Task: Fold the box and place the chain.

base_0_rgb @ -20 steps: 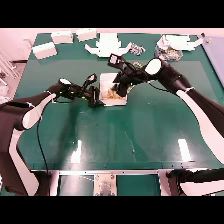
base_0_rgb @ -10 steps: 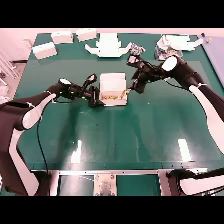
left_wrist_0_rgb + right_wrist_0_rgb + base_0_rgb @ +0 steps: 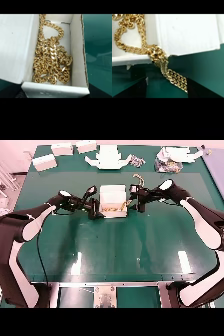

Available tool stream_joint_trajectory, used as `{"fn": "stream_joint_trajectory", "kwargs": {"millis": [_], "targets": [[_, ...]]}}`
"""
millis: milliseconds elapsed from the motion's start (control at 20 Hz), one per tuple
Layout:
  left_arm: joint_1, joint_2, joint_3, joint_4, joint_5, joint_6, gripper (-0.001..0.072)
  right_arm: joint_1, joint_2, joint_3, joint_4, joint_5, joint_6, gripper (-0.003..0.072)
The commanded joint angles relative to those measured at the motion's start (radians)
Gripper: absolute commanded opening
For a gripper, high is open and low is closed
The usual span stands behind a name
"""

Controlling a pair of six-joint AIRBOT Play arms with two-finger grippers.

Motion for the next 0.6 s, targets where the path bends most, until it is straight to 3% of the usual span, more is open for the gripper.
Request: {"fn": "stream_joint_trajectory", "kwargs": {"millis": [0, 150, 250, 500, 550], "targets": [[0.0, 0.001, 0.0, 0.0, 0.001, 0.0, 0.0488, -0.001, -0.044, 0.031, 0.101, -0.006, -0.092, 0.0525], [0.0, 0.001, 0.0, 0.0, 0.0, 0.0, 0.0488, 0.005, -0.064, 0.045, 0.106, 0.004, -0.091, 0.0488], [0.0, 0.001, 0.0, 0.0, 0.0, 0.0, 0.0488, 0.005, -0.068, 0.045, 0.106, 0.004, -0.087, 0.0416], [0.0, 0.001, 0.0, 0.0, 0.0, 0.0, 0.0488, 0.005, -0.068, 0.045, 0.103, 0.016, -0.065, 0.0397], [0.0, 0.001, 0.0, 0.0, 0.0, 0.0, 0.0487, 0.005, -0.068, 0.045, 0.103, 0.043, -0.065, 0.0341]]}}
